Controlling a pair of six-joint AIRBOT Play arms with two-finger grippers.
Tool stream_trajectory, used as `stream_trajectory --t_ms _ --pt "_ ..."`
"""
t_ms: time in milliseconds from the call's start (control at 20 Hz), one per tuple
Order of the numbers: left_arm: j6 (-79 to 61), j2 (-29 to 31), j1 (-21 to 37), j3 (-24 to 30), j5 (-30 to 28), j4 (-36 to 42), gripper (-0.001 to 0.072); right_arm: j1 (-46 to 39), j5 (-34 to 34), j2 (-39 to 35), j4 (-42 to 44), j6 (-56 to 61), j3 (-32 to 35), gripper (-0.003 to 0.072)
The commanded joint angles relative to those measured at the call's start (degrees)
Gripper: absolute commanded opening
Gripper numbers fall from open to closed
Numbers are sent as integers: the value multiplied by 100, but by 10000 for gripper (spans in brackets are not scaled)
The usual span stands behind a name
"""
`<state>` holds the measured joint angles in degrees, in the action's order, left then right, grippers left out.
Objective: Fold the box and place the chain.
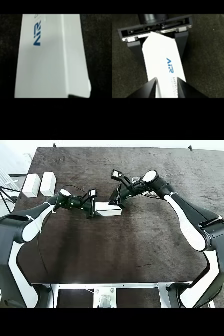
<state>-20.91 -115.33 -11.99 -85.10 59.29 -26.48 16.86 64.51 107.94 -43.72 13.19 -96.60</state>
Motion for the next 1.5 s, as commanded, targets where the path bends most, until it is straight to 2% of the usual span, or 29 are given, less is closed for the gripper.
stream_trajectory --t_ms 0,350,500,850,1100,1450 --pt "-13 4 -4 0 13 -7 531 26 -44 4 -140 26 0 295" --pt "-13 4 -4 0 13 -7 531 48 -216 4 -310 133 11 296" --pt "-13 4 -4 0 13 -7 531 83 -400 4 -306 133 9 335" --pt "-13 4 -4 0 13 -7 531 201 -450 2 -308 136 4 336" --pt "-13 4 -4 0 13 -7 531 212 -35 4 -306 376 79 335" --pt "-13 4 -4 0 15 -7 531 210 -57 4 -284 369 509 336"
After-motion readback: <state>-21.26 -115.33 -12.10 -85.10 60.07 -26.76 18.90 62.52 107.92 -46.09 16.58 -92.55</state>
